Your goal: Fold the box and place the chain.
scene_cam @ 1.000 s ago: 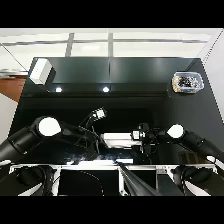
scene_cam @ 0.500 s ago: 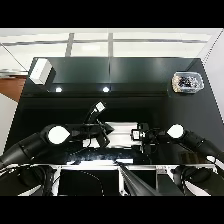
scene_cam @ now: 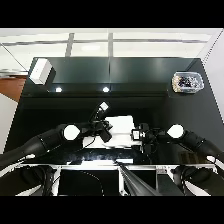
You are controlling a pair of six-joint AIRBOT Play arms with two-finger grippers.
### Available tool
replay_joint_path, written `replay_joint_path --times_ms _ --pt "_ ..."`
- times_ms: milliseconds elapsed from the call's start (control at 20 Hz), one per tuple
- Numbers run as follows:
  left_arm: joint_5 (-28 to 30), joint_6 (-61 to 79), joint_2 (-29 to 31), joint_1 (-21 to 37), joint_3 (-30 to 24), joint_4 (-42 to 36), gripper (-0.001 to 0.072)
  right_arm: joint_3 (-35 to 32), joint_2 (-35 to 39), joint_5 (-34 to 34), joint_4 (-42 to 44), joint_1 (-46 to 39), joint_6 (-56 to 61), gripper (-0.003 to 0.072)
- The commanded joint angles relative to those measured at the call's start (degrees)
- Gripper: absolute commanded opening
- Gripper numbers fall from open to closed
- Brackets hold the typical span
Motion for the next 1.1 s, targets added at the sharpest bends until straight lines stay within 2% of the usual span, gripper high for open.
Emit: replay_joint_path --times_ms 0,50,100,200,250,300,400,500,600,750,850,1050 --pt "0.5 0.0 2.3 0.1 0.8 4.1 0.0037 0.0 0.0 0.0 0.0 0.1 0.0 0.0319" --pt "-0.3 0.0 4.1 0.5 0.8 5.7 0.0075 0.0 0.0 0.0 0.0 0.1 0.0 0.0320" --pt "-2.2 0.0 6.0 1.2 0.8 7.2 0.0205 0.0 0.0 0.0 0.0 0.1 0.0 0.0320" --pt "-9.1 0.0 9.7 3.6 0.8 9.7 0.0587 0.0 0.0 -0.1 0.0 0.1 0.0 0.0319" --pt "-13.6 0.0 11.2 5.2 0.8 11.0 0.0662 0.0 0.0 -0.2 0.0 0.1 0.0 0.0319" --pt "-19.4 0.0 12.5 7.2 0.8 12.4 0.0690 0.0 0.0 -0.5 0.3 0.0 0.2 0.0319" --pt "-31.5 0.0 13.6 10.2 0.8 15.9 0.0697 0.0 0.0 -2.2 1.0 0.0 1.6 0.0319" --pt "-38.6 0.0 13.5 11.3 -0.3 19.9 0.0697 0.0 0.0 -3.3 1.5 0.0 2.4 0.0319" --pt "-36.0 0.7 13.5 11.0 -3.2 22.4 0.0697 0.0 0.0 -3.5 1.5 0.0 2.5 0.0320" --pt "-25.2 5.6 13.5 11.0 -6.6 21.4 0.0697 0.0 0.0 -3.5 1.5 0.0 2.5 0.0319" --pt "-20.4 9.6 13.4 11.0 -6.8 19.6 0.0697 0.0 0.0 -3.5 1.5 0.0 2.5 0.0319" --pt "-18.6 26.4 11.8 11.0 -6.8 18.4 0.0694 0.0 0.0 -3.5 1.5 0.0 2.5 0.0319"
